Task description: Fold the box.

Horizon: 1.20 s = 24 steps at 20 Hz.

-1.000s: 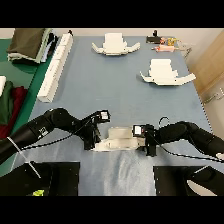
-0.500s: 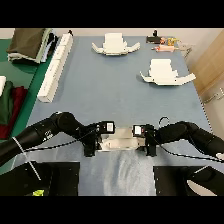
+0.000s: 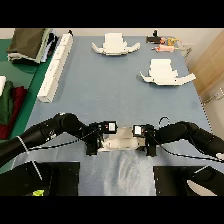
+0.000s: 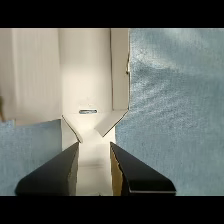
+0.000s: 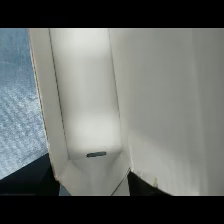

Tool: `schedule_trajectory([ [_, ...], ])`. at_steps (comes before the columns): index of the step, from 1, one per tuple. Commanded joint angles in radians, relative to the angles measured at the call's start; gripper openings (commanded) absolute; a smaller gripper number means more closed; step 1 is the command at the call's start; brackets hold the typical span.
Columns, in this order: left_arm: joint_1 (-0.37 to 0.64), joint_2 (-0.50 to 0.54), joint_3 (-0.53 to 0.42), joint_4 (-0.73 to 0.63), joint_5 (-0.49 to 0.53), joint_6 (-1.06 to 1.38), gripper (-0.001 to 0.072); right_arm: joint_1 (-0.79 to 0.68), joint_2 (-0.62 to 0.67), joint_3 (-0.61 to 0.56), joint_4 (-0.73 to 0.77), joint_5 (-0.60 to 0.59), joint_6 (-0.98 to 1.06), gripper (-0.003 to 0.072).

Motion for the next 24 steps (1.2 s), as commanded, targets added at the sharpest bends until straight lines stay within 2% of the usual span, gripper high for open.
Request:
schedule_trajectory([
  [1,-0.002,-0.003,0.0,-0.008,0.007,-0.01,0.0283,0.0,0.0,0.0,0.0,0.0,0.0,0.0439],
  [4,-0.027,-0.004,0.0,-0.022,0.013,-0.007,0.0282,0.0,0.0,0.0,0.0,0.0,0.0,0.0439],
  [5,-0.041,-0.005,0.0,-0.022,0.028,-0.007,0.0241,0.0,0.0,0.0,0.0,0.001,0.0,0.0439],
  [6,-0.055,-0.009,0.0,-0.022,0.047,-0.007,0.0167,0.0,0.0,0.0,0.0,0.0,0.0,0.0439],
  [9,-0.082,-0.029,0.001,-0.021,0.116,-0.008,0.0166,0.0,0.0,0.0,0.0,0.0,0.0,0.0439],
  [16,-0.082,-0.038,0.002,-0.05,0.2,-0.01,0.0165,0.0,0.0,0.0,0.0,0.0,0.0,0.0439],
  [20,-0.085,-0.038,0.002,-0.069,0.203,-0.01,0.0165,0.0,0.0,0.0,0.0,0.0,0.0,0.0439],
  [24,-0.129,-0.066,0.002,-0.132,0.22,-0.009,0.0175,0.0,0.0,0.0,0.0,0.0,0.0,0.0439],
])
